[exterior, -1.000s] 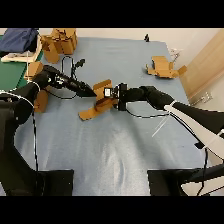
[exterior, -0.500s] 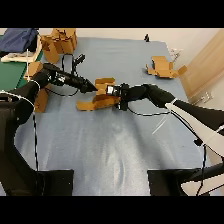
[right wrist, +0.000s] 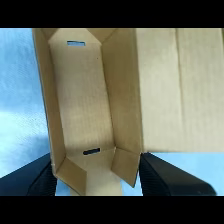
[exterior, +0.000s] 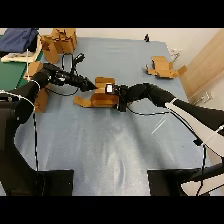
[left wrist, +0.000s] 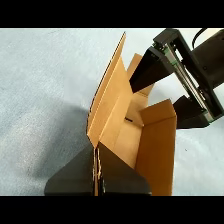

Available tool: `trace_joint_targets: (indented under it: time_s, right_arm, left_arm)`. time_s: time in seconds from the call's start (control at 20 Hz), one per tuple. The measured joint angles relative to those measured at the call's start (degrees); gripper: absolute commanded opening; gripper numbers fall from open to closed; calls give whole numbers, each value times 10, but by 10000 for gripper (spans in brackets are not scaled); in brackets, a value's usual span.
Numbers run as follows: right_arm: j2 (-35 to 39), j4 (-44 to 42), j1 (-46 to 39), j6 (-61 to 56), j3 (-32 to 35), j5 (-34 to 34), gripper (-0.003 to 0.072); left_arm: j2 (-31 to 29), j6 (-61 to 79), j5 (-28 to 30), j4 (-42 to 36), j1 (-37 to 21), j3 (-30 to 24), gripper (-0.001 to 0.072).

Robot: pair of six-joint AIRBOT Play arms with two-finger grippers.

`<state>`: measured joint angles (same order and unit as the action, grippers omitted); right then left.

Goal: Fold the box.

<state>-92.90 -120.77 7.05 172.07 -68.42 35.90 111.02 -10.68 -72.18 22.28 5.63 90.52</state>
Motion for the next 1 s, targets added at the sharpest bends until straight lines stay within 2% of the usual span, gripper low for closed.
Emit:
trace_joint_targets:
  time_s: [0.6, 0.65, 0.7, 0.75, 1.0]
  right_arm:
    - [-16, -44, -4, -10, 0, -1, 638]
    - [-17, -46, -4, -10, 0, -4, 625]
    - [-19, -48, -4, -10, 0, -7, 552]
    - [-21, -48, -4, -11, 0, -5, 537]
    - [-29, -52, -4, -10, 0, -12, 537]
  left_arm:
    - [0, 3, -58, 20, 0, 1, 21]
    - [0, 2, -59, 22, 0, 1, 21]
    - [0, 2, -62, 25, 0, 1, 21]
    - [0, 2, -65, 29, 0, 1, 21]
    - [0, 3, -64, 33, 0, 0, 22]
